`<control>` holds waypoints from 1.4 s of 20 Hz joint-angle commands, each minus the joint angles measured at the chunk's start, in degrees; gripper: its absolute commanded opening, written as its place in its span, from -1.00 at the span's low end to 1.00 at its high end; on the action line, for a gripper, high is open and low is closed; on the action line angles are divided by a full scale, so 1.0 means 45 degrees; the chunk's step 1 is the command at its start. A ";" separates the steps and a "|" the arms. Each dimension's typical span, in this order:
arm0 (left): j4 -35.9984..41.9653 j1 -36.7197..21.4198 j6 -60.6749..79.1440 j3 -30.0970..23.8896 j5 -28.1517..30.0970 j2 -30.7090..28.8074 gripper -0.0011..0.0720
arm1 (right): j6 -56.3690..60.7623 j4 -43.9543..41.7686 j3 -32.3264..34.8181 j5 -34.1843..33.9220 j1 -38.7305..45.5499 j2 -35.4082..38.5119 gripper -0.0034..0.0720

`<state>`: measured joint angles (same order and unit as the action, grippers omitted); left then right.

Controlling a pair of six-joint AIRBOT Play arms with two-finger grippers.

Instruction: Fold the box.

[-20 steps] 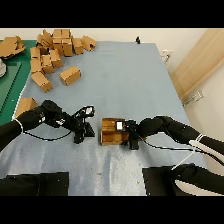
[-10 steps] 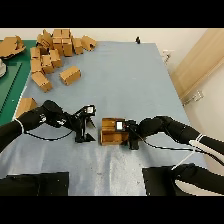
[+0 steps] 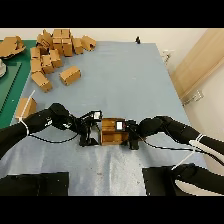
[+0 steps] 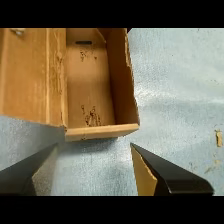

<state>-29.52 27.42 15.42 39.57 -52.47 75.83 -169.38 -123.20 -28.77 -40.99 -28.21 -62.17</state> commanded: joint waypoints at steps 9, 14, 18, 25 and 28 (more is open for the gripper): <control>-0.0117 0.0583 -0.1676 0.0000 0.0811 0.0170 0.93 | 0.0000 -0.0005 -0.0005 0.0005 0.0000 -0.0005 0.44; -0.0126 0.0583 -0.1676 0.0000 0.0685 0.0175 0.92 | 0.0000 -0.0063 -0.0005 0.0005 0.0000 -0.0005 0.44; -0.0175 0.0583 -0.1676 0.0000 0.0763 0.0175 0.93 | 0.0000 -0.0102 -0.0005 0.0000 -0.0029 -0.0005 0.44; -0.0248 0.0597 -0.1671 0.0000 0.0777 0.0175 0.93 | -0.0044 -0.0393 -0.0005 0.0005 -0.0189 -0.0005 0.44; -0.0544 0.0597 -0.1666 0.0000 0.0816 0.0170 0.92 | -0.0044 -0.0393 -0.0010 0.0005 -0.0189 -0.0005 0.44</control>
<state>-30.98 30.06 7.90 39.57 -48.97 76.58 -169.53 -124.70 -28.77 -40.73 -28.93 -62.19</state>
